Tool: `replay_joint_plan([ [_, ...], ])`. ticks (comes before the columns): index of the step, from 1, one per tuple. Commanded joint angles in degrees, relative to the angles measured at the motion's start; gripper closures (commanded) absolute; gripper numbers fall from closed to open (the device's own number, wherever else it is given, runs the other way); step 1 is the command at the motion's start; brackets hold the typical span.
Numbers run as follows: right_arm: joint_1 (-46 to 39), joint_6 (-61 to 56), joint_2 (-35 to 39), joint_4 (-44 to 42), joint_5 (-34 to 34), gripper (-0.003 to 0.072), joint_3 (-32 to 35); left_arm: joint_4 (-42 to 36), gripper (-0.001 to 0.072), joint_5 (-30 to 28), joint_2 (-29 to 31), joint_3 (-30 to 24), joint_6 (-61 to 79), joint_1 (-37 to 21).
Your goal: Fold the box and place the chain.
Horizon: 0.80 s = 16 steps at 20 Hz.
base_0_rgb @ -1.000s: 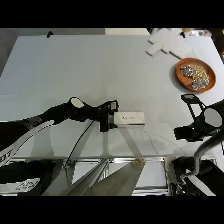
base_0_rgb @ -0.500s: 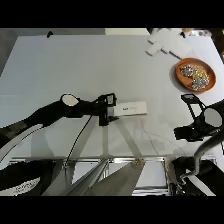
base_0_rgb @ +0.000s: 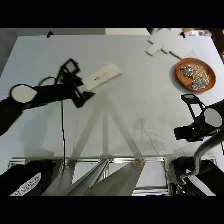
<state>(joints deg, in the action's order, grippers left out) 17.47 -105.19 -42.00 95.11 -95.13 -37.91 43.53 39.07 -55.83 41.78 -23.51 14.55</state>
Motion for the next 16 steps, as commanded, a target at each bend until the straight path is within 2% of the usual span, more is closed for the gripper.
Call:
replay_joint_plan([
  [1,0.02,0.00,-0.04,-0.02,-0.02,0.0675,-0.04,17.09,0.0712,2.89,5.99,0.02,-19.74,-11.04],
  [4,0.02,0.00,-0.04,-0.02,0.00,0.0675,-0.04,26.45,0.0711,5.51,7.93,0.02,-30.08,-20.00],
  [8,0.02,0.00,-0.04,-0.02,-0.02,0.0675,-0.04,38.36,0.0711,9.75,7.30,-0.83,-44.06,-29.16],
  [13,0.02,0.00,-0.04,-0.02,-0.02,0.0675,-0.04,38.64,0.0711,15.37,5.49,-5.97,-48.61,-36.33],
  [16,0.02,0.00,-0.04,-0.02,-0.02,0.0675,-0.04,38.66,0.0710,15.61,5.53,-10.91,-49.96,-38.95],
])
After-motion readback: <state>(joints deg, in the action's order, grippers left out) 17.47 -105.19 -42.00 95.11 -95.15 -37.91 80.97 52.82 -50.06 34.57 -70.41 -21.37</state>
